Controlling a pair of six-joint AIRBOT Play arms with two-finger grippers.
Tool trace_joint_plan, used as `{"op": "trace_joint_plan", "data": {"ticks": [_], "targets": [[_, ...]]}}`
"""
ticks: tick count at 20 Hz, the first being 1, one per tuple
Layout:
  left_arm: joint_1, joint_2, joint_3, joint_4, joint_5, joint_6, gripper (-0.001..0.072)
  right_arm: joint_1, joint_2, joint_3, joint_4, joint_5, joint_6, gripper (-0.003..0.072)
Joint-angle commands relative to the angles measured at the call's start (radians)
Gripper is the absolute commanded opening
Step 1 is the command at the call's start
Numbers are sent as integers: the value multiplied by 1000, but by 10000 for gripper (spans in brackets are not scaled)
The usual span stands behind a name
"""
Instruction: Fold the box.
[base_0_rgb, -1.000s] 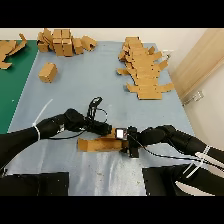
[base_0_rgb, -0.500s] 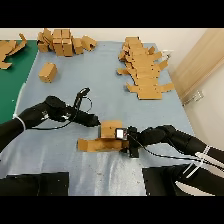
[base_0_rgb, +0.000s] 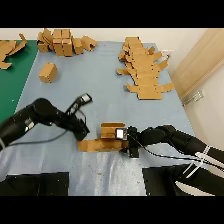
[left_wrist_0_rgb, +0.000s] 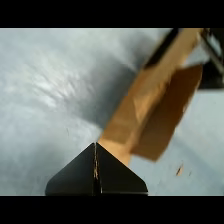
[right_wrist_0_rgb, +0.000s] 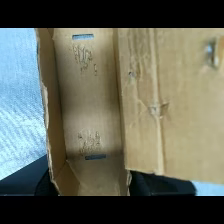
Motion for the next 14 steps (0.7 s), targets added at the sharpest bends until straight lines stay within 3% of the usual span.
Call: {"op": "trace_joint_plan", "data": {"ticks": [1,2,4,7,14], "targets": [[-155,123,-102,232,0,105,14,0,0,-1,0,0,0,515],[-220,137,-126,255,2,141,37,0,0,-1,0,0,0,515],[-313,130,-143,260,52,146,696,0,0,-1,0,0,0,515],[-362,116,-143,256,138,147,691,0,0,-1,0,0,0,515],[-362,97,-143,221,281,50,691,0,0,-1,0,0,0,515]]}}
